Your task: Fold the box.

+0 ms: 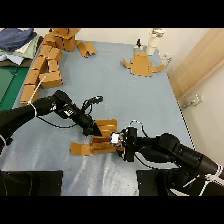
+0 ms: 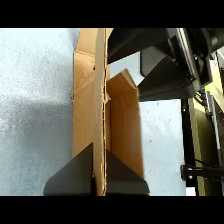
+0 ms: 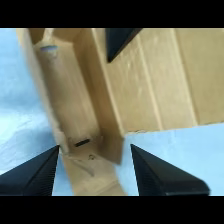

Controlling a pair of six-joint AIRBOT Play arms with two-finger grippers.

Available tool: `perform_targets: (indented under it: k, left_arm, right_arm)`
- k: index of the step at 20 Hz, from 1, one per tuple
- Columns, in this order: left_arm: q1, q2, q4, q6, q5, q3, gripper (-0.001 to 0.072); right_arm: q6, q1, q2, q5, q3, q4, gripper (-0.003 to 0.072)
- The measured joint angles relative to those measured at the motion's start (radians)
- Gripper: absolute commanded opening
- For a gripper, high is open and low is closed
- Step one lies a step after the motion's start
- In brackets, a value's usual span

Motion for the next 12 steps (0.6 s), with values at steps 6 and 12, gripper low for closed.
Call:
perform_targets:
  k: [6,12]
  left_arm:
    - [0.000,0.000,0.000,0.000,0.000,0.000,0.0013]
    - [0.000,0.000,0.000,0.000,0.000,0.000,0.0013]
  right_arm:
    - [-0.087,-0.021,0.005,-0.031,0.010,0.065,0.0712]
    - [-0.159,-0.074,0.005,0.014,0.011,0.055,0.0712]
